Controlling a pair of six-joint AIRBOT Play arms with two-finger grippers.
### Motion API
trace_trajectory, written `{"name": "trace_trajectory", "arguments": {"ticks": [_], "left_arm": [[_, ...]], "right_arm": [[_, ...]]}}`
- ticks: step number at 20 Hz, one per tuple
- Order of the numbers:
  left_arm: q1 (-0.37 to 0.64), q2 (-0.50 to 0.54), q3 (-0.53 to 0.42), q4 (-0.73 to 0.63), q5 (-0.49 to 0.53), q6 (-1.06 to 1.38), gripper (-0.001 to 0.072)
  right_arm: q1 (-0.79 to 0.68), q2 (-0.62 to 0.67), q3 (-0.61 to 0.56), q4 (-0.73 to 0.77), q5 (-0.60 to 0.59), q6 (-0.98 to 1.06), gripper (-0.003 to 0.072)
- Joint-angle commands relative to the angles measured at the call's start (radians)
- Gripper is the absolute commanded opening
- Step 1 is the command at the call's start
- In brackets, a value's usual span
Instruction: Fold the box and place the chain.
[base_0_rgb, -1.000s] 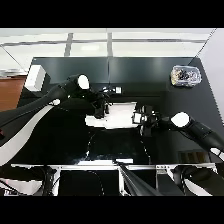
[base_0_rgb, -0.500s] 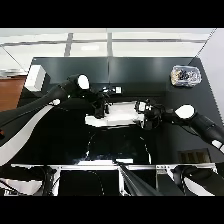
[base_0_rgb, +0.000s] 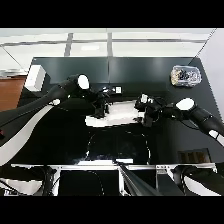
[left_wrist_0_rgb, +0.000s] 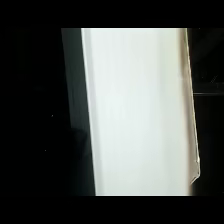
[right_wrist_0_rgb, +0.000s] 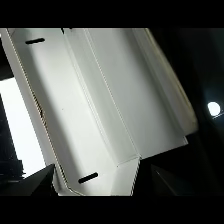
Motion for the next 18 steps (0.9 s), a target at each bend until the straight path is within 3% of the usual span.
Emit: {"name": "trace_trajectory", "arguments": {"ticks": [1, 6, 18], "left_arm": [[0.000, 0.001, 0.001, 0.001, 0.000, 0.000, 0.0020], [0.000, 0.001, 0.001, 0.001, 0.000, 0.000, 0.0020], [0.000, 0.001, 0.001, 0.001, -0.006, 0.001, 0.0020]], "right_arm": [[-0.021, -0.006, 0.003, 0.013, 0.026, -0.023, 0.0703], [-0.019, -0.033, 0.003, 0.106, 0.044, -0.106, 0.0703], [0.016, -0.086, 0.006, 0.099, 0.115, -0.129, 0.0702]]}}
